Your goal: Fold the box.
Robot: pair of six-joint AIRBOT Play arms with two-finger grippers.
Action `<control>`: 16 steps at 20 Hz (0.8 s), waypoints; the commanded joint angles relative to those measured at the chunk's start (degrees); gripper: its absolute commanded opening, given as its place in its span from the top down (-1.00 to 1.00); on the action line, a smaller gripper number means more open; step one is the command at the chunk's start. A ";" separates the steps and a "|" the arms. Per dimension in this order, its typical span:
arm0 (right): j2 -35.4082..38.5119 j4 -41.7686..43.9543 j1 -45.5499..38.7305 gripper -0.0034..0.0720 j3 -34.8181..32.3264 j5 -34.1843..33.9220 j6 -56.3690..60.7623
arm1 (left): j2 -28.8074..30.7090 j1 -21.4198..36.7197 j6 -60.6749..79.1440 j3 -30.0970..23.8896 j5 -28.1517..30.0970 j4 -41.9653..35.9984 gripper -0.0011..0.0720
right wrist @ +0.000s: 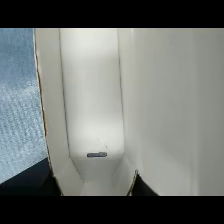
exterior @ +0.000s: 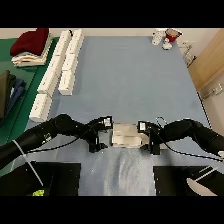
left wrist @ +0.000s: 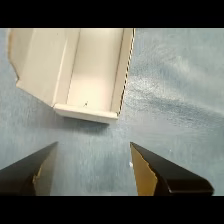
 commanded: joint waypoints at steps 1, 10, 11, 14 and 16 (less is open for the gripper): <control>0.04 0.02 0.02 -0.55 0.02 0.00 0.00 | -4.35 1.86 16.00 -0.72 1.20 -10.08 -0.94; 0.04 0.02 0.02 -0.55 0.02 0.00 0.00 | -9.05 1.36 21.22 -0.50 4.59 -14.73 -0.94; 0.04 0.02 0.02 -0.55 0.02 0.00 0.00 | -9.46 1.22 22.21 -0.50 4.68 -15.19 -0.94; 0.04 0.02 0.02 -0.55 0.02 0.00 0.00 | -10.93 0.09 23.28 -0.48 4.59 -15.39 -0.94; 0.04 0.02 0.02 -0.55 0.02 0.00 0.00 | -11.76 -1.14 24.72 -0.48 4.79 -15.96 -0.94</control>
